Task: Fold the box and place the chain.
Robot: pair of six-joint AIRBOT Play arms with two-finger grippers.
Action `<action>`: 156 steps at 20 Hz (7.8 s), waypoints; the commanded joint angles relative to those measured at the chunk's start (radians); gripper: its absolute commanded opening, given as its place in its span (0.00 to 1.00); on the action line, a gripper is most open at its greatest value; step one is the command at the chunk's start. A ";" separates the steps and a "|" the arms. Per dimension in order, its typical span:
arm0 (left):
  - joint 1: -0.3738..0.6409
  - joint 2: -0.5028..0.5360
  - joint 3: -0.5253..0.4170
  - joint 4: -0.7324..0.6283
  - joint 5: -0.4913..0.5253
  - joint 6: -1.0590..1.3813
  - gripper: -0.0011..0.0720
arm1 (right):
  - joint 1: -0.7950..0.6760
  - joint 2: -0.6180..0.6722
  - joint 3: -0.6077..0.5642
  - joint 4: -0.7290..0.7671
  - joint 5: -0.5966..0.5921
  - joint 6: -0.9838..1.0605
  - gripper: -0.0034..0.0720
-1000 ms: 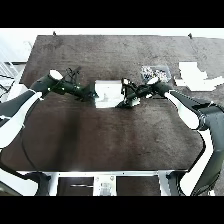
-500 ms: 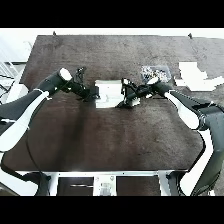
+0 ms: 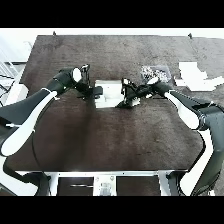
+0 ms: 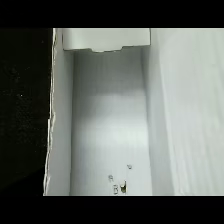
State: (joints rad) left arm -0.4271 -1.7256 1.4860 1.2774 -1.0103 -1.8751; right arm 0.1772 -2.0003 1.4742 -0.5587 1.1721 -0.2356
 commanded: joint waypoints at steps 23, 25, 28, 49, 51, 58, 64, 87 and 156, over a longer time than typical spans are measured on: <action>-0.052 -0.261 0.390 0.169 -0.357 -0.145 0.53 | 0.001 0.000 0.000 0.000 0.000 0.000 0.81; -0.052 -0.266 0.396 0.207 -0.380 -0.160 0.52 | 0.001 0.000 0.000 0.000 0.000 0.000 0.81; -0.052 -0.267 0.396 0.235 -0.385 -0.167 0.53 | 0.001 0.000 0.000 0.000 0.000 0.000 0.81; -0.077 -0.275 0.397 0.240 -0.369 -0.159 0.33 | 0.001 0.000 0.000 0.000 0.000 0.000 0.81; -0.077 -0.275 0.397 0.239 -0.365 -0.161 0.33 | 0.001 0.000 0.000 0.000 0.000 0.000 0.81; -0.077 -0.275 0.397 0.241 -0.354 -0.167 0.04 | 0.001 0.000 0.000 0.000 0.000 0.000 0.81; -0.076 -0.274 0.397 0.236 -0.358 -0.136 0.33 | 0.001 0.000 0.000 0.000 0.000 0.000 0.81; -0.048 0.362 -0.045 0.300 -0.013 0.270 0.69 | 0.001 0.000 0.000 0.000 0.000 0.000 0.81; 0.249 -0.291 0.046 -0.747 -0.206 2.271 0.90 | 0.000 0.000 0.000 0.000 0.000 0.000 0.81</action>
State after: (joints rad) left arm -0.1596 -2.0148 1.5311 0.5293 -1.2377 0.3874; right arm 0.1768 -2.0003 1.4738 -0.5602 1.1740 -0.2363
